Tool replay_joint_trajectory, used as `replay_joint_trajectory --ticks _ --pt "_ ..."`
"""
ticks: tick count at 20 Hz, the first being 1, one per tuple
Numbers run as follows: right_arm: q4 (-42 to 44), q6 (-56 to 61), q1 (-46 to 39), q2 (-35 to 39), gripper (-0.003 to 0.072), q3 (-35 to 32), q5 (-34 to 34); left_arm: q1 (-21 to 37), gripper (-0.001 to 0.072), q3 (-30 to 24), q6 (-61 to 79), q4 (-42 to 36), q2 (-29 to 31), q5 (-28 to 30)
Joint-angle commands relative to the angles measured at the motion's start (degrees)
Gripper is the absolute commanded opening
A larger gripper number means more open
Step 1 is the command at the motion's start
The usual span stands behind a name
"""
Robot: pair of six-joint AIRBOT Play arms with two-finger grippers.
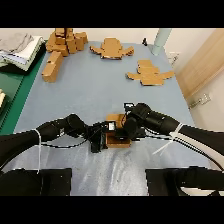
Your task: Fold the box.
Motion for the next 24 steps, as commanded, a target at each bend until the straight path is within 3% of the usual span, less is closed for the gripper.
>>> replay_joint_trajectory --ticks 1,3,4,6,9,10,11,12,20,21,23,24 --pt "-3.2 6.1 1.2 -1.4 0.0360 0.7 -1.0 0.0 0.0448 0.0 0.0 0.0 0.0 0.0" --pt "-3.2 6.1 1.2 -1.4 0.0205 0.7 -1.0 0.0 0.0448 0.0 0.0 0.0 0.0 0.0" --pt "-3.2 6.1 1.2 -1.4 0.0092 0.7 -1.0 0.0 0.0448 0.0 0.0 0.0 0.0 0.0" --pt "-3.2 6.1 1.2 -1.4 0.0006 0.7 -1.2 0.0 0.0448 0.0 0.0 0.0 0.0 0.0" --pt "-3.2 6.0 1.2 -1.4 0.0005 0.7 -2.0 0.0 0.0447 0.0 0.0 0.0 0.0 0.0" --pt "-3.2 5.8 1.2 -1.3 0.0037 0.7 -1.9 0.0 0.0448 0.0 0.0 0.0 0.0 0.0" --pt "-2.9 5.8 1.2 -1.2 0.0310 0.7 -1.9 0.0 0.0448 0.0 0.0 0.0 0.0 0.0" --pt "-2.0 4.9 1.2 -0.8 0.0436 0.7 -1.9 0.0 0.0447 0.0 0.0 0.0 0.0 0.0" --pt "-0.7 5.2 -0.5 12.1 0.0435 2.1 -4.7 0.0 0.0448 0.0 0.0 0.0 0.0 0.0" --pt "-1.2 4.9 -2.0 13.6 0.0406 2.1 -6.0 0.0 0.0448 0.0 0.0 0.0 0.0 0.0" --pt "-4.4 2.9 -6.2 15.5 0.0174 2.1 -8.0 0.0 0.0448 0.0 0.0 0.0 0.0 0.0" --pt "-5.1 0.7 -9.4 15.6 0.0104 2.1 -7.9 0.0 0.0448 0.0 0.0 0.0 0.0 0.0"
